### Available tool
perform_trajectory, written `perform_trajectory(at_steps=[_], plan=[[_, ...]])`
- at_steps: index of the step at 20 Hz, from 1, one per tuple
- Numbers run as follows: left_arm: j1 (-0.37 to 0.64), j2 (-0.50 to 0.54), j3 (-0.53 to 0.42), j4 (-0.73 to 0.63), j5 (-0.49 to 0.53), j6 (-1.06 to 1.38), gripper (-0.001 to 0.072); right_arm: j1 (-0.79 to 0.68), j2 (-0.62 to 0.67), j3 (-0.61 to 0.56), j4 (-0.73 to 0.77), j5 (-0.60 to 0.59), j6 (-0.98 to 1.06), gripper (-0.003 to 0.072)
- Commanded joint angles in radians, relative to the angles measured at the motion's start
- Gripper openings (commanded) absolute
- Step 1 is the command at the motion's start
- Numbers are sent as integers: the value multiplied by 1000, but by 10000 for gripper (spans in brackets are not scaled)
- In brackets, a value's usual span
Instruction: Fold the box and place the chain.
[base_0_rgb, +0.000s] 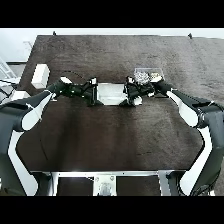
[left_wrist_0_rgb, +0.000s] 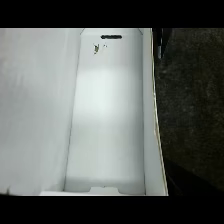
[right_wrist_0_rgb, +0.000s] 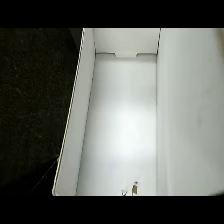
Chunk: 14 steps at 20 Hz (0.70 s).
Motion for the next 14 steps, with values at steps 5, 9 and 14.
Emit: perform_trajectory(at_steps=[5,9,14], plan=[[0,-1,0,0,-2,3,401,-50,48,1,-35,4,92,720],[0,-1,0,0,-2,3,401,-69,92,1,-135,24,176,720],[0,-1,0,0,-2,3,401,-112,157,1,-209,96,237,720]])
